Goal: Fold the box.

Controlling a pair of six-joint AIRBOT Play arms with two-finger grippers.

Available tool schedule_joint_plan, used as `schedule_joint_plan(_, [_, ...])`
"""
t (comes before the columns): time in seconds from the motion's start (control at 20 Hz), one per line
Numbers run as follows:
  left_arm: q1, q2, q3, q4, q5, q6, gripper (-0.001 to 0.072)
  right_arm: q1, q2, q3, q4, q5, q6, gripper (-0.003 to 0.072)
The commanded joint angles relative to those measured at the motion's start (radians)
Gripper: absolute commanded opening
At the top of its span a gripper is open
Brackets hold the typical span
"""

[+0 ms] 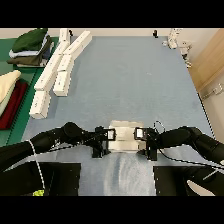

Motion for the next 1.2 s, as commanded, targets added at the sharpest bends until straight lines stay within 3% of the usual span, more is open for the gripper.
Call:
schedule_joint_plan(0.0, [0.000,-0.010,0.009,0.000,-0.004,-0.009,0.0597,0.000,0.000,0.001,0.000,0.000,0.001,0.0488])
schedule_joint_plan(0.05, [0.000,-0.013,0.013,0.001,-0.012,-0.008,0.0696,0.000,0.000,0.001,0.000,0.000,0.001,0.0488])
schedule_joint_plan(0.45, [0.000,-0.020,0.020,0.001,-0.032,-0.003,0.0693,0.000,0.000,0.001,0.000,0.000,0.001,0.0488])
schedule_joint_plan(0.5, [0.000,-0.020,0.020,0.002,-0.033,-0.002,0.0680,0.000,0.000,0.001,0.000,0.000,0.001,0.0488])
schedule_joint_plan(0.55, [0.000,-0.020,0.020,0.003,-0.037,0.001,0.0542,0.000,0.000,0.001,0.000,0.000,0.001,0.0488])
schedule_joint_plan(0.6, [0.000,-0.021,0.021,0.008,-0.044,0.002,0.0509,0.000,0.000,0.001,0.000,0.000,0.001,0.0488])
schedule_joint_plan(1.15, [0.000,-0.021,0.021,0.008,-0.042,-0.002,0.0509,0.000,0.000,0.001,0.000,0.000,0.001,0.0488])
